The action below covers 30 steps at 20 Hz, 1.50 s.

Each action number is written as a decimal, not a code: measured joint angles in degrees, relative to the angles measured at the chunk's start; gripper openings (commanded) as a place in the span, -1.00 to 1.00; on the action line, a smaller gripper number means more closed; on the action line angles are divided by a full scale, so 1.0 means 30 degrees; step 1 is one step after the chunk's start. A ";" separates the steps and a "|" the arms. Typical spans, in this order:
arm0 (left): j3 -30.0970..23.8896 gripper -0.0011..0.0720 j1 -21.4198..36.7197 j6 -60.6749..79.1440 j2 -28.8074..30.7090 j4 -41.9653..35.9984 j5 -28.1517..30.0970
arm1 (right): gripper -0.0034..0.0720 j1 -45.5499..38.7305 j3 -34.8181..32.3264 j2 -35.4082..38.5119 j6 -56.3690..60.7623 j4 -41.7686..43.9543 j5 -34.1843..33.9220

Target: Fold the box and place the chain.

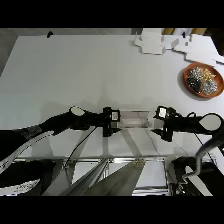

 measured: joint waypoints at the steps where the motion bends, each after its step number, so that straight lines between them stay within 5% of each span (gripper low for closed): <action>1: 0.0000 -0.59 0.0000 0.0000 0.0000 0.0007 0.0000 | -0.51 0.0342 0.0000 0.0211 0.0226 0.0612 0.0073; 2: 0.0000 -0.59 0.0000 0.0000 0.0000 0.0007 0.0000 | -0.88 0.0707 0.0000 0.0364 0.0466 0.1362 0.0066; 7: 0.0000 -0.59 0.0000 0.0000 0.0000 0.0007 -0.0007 | -0.87 0.2018 0.0277 -0.0641 0.0772 0.5792 -0.1610; 13: 0.0000 -0.59 0.0000 0.0000 0.0000 0.0007 -0.0007 | -0.87 0.2404 0.3096 -0.6419 0.1880 0.8247 -0.4670; 21: 0.0000 -0.59 0.0000 -0.0007 0.0000 0.0015 -0.0044 | -0.86 0.2455 0.4758 -1.0142 0.5748 0.3920 -0.5151; 26: 0.0000 -0.59 0.0000 0.0036 0.0000 0.0007 0.0000 | -0.87 0.2346 0.4860 -0.7606 0.6098 0.1698 -0.4022; 30: 0.0000 -0.59 0.0000 0.0029 0.0000 0.0000 0.0000 | -0.81 0.1596 0.4816 -0.5304 0.2419 -0.1923 -0.0874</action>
